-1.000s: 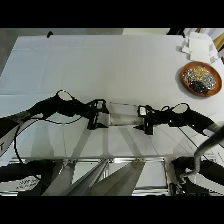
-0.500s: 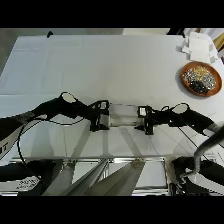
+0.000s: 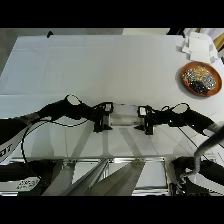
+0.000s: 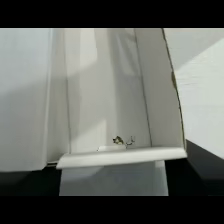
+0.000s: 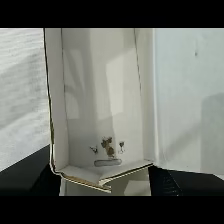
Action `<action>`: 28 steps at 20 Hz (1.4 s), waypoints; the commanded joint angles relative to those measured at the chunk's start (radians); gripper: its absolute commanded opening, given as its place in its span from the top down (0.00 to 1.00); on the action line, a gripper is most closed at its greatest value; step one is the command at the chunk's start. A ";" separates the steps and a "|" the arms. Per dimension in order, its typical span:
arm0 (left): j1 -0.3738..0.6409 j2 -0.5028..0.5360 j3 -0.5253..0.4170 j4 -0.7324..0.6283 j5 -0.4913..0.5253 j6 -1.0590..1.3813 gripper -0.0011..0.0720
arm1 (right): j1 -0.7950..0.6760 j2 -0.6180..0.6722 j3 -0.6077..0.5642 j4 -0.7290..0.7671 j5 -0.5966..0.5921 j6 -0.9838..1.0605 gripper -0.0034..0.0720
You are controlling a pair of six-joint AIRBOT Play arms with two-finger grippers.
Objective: Fold the box and place the chain.
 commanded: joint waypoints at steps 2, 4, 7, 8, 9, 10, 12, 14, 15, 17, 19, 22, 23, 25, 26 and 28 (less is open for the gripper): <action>-0.008 -0.003 -0.001 0.015 0.014 -0.012 0.52 | 0.000 0.001 0.000 0.000 0.000 0.000 0.56; -0.012 -0.003 -0.001 0.019 0.014 -0.011 0.56 | 0.000 0.001 0.000 0.000 0.000 0.000 0.56; -0.011 -0.003 0.000 0.019 0.013 -0.012 0.55 | 0.000 0.001 0.000 0.000 0.000 0.000 0.56; -0.011 -0.003 0.000 0.018 0.014 -0.012 0.55 | 0.000 0.001 0.000 0.000 0.000 0.000 0.56; -0.011 -0.003 0.000 0.018 0.013 -0.012 0.55 | 0.000 0.001 0.000 0.000 0.000 0.000 0.56; -0.011 -0.003 0.000 0.018 0.010 -0.012 0.55 | 0.000 0.001 0.000 0.000 0.000 0.000 0.56; -0.011 -0.003 -0.001 0.018 0.006 -0.012 0.55 | 0.000 0.001 0.000 0.000 0.000 0.000 0.56; -0.011 -0.003 0.000 0.018 0.005 -0.012 0.55 | 0.000 0.001 0.000 0.000 0.000 0.000 0.56; -0.011 -0.003 0.000 0.019 0.005 -0.012 0.55 | 0.000 0.001 0.000 0.000 0.000 0.000 0.56; -0.011 -0.003 0.000 0.018 0.005 -0.012 0.55 | 0.000 0.001 0.000 0.000 0.000 0.000 0.56; -0.011 -0.003 0.000 0.018 0.005 -0.012 0.55 | 0.000 0.001 0.000 0.000 0.000 0.000 0.56; -0.011 -0.003 0.000 0.018 0.005 -0.012 0.55 | 0.000 0.001 0.000 0.000 -0.003 -0.001 0.56; -0.011 -0.003 0.000 0.018 0.005 -0.012 0.55 | 0.000 0.001 0.000 0.008 -0.025 -0.001 0.56; -0.011 -0.003 0.000 0.019 0.005 -0.012 0.55 | 0.000 0.001 0.000 0.004 -0.036 0.000 0.56; -0.011 -0.003 0.000 0.019 0.005 -0.012 0.55 | 0.000 0.001 0.000 0.004 -0.026 0.000 0.56; -0.011 -0.003 0.000 0.018 0.005 -0.012 0.55 | 0.000 0.001 0.000 0.004 -0.003 0.000 0.56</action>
